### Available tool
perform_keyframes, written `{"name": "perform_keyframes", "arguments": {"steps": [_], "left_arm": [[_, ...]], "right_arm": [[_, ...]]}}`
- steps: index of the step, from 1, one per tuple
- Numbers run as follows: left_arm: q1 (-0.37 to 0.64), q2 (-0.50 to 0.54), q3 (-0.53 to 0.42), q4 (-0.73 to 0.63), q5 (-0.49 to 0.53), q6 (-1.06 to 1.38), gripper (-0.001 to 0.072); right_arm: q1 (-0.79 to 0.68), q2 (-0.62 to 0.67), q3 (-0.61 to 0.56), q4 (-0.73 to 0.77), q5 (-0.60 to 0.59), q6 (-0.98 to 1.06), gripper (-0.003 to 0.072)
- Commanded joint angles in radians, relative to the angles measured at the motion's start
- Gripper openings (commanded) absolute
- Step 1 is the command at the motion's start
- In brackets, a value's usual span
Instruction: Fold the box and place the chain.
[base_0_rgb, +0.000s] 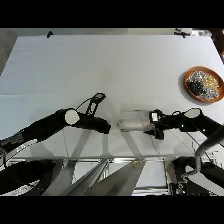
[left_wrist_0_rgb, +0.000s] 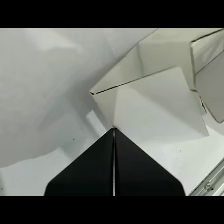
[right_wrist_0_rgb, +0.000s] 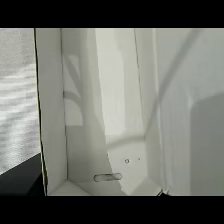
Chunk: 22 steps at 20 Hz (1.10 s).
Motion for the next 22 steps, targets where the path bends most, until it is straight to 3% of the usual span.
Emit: {"name": "perform_keyframes", "arguments": {"steps": [1, 8, 14, 22], "left_arm": [[-0.001, 0.003, 0.012, -0.031, 0.005, 0.052, 0.0010], [0.009, 0.001, 0.012, 0.069, -0.034, -0.064, 0.0004], [0.033, 0.002, 0.012, 0.224, -0.136, -0.234, 0.0003], [0.003, -0.048, 0.012, 0.111, -0.008, -0.152, 0.0004]], "right_arm": [[0.001, -0.001, -0.001, 0.000, -0.002, -0.002, 0.0358], [0.001, -0.001, -0.001, 0.000, -0.002, -0.002, 0.0358], [0.001, -0.001, -0.001, 0.000, -0.002, -0.002, 0.0358], [0.001, -0.001, -0.001, 0.000, -0.002, -0.002, 0.0358]]}}
